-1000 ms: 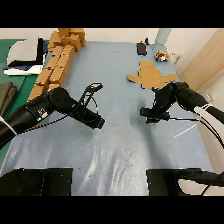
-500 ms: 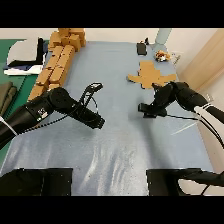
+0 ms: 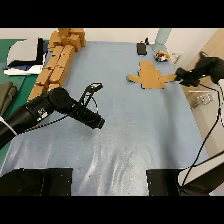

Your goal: Fold the box.

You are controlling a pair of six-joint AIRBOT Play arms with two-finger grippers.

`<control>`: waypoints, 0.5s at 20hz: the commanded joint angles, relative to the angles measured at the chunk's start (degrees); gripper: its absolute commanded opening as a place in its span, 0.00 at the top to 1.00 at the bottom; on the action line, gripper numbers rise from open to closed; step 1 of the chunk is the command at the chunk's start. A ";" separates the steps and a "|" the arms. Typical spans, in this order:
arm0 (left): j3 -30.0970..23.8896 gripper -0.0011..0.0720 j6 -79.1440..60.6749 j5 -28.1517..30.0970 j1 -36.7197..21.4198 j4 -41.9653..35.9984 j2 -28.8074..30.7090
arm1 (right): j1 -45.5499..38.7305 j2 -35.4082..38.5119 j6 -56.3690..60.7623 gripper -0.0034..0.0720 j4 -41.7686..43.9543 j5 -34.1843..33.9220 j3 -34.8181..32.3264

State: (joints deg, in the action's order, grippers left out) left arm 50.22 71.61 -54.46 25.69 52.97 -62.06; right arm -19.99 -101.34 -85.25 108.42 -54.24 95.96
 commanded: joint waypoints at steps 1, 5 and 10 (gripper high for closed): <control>0.02 0.97 0.00 0.04 0.00 -0.24 0.02 | -9.27 -11.06 -8.04 0.45 19.21 4.35 9.53; 0.02 0.97 0.00 0.00 0.02 -0.24 0.02 | -9.14 -19.98 -8.96 0.45 22.73 3.91 16.50; 0.02 0.97 0.00 0.00 0.04 -0.24 0.02 | -5.29 -23.74 -12.26 0.45 24.33 7.82 20.39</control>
